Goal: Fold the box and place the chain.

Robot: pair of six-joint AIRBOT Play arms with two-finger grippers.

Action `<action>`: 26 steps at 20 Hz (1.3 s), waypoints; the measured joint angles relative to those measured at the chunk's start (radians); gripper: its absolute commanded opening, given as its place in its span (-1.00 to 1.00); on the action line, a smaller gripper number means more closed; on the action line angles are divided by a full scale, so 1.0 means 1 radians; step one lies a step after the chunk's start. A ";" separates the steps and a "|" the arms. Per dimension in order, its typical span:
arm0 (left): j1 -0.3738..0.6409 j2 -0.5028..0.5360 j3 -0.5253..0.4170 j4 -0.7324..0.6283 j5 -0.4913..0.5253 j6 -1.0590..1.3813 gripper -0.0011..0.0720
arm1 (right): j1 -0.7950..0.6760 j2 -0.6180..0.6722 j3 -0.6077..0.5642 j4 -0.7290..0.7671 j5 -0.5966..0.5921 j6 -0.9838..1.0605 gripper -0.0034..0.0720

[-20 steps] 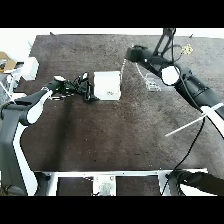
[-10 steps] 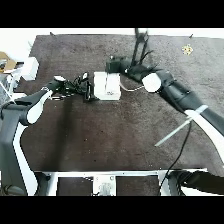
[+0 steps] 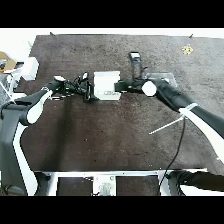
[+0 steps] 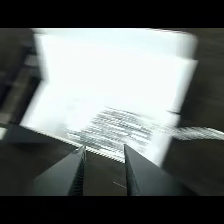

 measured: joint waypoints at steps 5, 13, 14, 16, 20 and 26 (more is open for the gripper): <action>0.000 0.000 0.000 0.000 0.000 0.000 0.46 | -0.221 -0.011 -0.124 -0.043 -0.069 0.115 -0.15; 0.000 0.000 0.000 0.000 0.000 0.000 0.46 | -0.298 -0.241 -0.085 0.117 -0.282 0.159 -0.16; 0.000 0.000 0.000 0.000 0.000 0.000 0.46 | -0.291 -0.265 -0.063 0.128 -0.292 0.160 -0.16; 0.000 0.000 0.000 0.000 0.000 0.000 0.46 | -0.280 -0.304 -0.022 0.141 -0.302 0.164 -0.34; 0.000 0.000 0.000 0.000 0.000 0.000 0.46 | -0.268 -0.342 0.024 0.157 -0.312 0.175 -0.90; 0.000 0.000 0.000 0.000 0.000 0.000 0.46 | -0.183 -0.160 0.040 0.146 -0.304 0.098 -0.90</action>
